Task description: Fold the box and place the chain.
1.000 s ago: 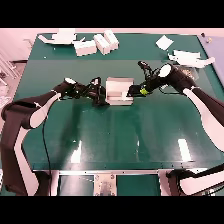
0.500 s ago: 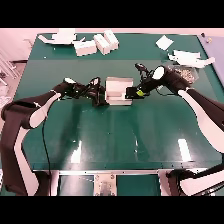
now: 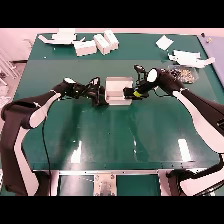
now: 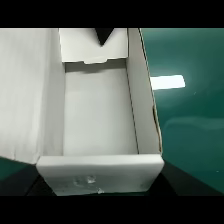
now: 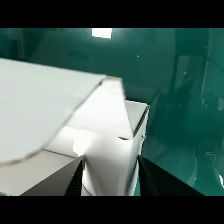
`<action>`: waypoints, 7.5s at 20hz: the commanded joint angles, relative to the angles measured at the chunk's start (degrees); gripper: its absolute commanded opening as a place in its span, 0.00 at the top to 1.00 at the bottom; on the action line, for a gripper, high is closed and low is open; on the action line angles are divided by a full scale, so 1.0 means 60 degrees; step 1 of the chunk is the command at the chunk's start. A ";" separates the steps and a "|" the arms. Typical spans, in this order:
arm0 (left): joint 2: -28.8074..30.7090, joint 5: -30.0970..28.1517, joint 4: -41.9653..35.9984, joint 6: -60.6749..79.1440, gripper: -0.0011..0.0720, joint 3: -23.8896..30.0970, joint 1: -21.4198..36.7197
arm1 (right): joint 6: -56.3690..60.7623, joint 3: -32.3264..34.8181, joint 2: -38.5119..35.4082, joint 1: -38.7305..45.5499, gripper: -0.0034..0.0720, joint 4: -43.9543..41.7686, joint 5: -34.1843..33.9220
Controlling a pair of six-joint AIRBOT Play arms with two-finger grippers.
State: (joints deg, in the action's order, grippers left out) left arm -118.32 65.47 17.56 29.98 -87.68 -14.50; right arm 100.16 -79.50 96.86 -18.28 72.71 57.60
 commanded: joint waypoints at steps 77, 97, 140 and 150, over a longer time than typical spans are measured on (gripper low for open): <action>0.0007 -0.0080 0.0011 0.0007 0.29 -0.0007 -0.0007 | -0.0885 -0.3126 0.1228 0.5089 0.43 0.3020 -0.2310; 0.0007 -0.0080 0.0011 0.0007 0.29 -0.0007 -0.0007 | -0.0885 -0.3151 0.2175 0.5031 0.46 0.2448 -0.2805; 0.0007 -0.0087 0.0015 0.0007 0.29 -0.0007 -0.0007 | -0.2783 -0.4809 -0.4954 0.0401 0.94 0.3096 0.0783; 0.0007 -0.0084 0.0015 0.0007 0.29 -0.0007 -0.0007 | -0.2386 -0.3832 -0.4951 -0.1228 0.94 0.3020 0.1133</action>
State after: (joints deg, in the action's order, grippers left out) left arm -118.32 64.97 17.63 30.00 -87.68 -14.55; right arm 84.07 -104.66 67.22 -24.45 91.15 64.14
